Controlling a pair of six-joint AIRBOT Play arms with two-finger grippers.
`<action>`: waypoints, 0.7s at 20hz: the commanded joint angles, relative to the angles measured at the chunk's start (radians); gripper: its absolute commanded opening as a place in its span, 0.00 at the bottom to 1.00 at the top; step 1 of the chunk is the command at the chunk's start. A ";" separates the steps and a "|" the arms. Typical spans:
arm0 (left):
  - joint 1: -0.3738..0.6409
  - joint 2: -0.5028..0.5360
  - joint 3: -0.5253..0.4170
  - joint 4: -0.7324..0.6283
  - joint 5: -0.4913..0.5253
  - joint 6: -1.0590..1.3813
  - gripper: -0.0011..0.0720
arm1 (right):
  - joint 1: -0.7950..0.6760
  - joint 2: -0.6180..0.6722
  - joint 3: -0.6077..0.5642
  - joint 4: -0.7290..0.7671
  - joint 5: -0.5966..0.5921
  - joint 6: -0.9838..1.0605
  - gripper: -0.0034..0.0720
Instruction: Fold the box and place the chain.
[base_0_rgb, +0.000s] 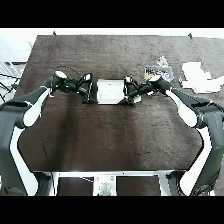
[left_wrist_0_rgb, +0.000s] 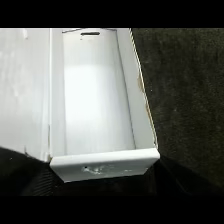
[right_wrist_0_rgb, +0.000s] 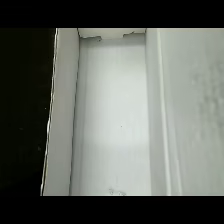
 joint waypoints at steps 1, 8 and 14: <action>-0.002 0.000 -0.007 -0.008 -0.004 0.015 0.93 | 0.001 0.000 0.000 0.000 -0.001 0.001 0.80; -0.018 0.000 -0.010 0.006 0.011 0.021 0.93 | 0.001 0.000 0.000 0.000 -0.001 0.001 0.80; -0.026 0.000 -0.043 -0.005 0.070 0.021 0.93 | 0.001 0.000 0.000 0.000 -0.001 0.001 0.80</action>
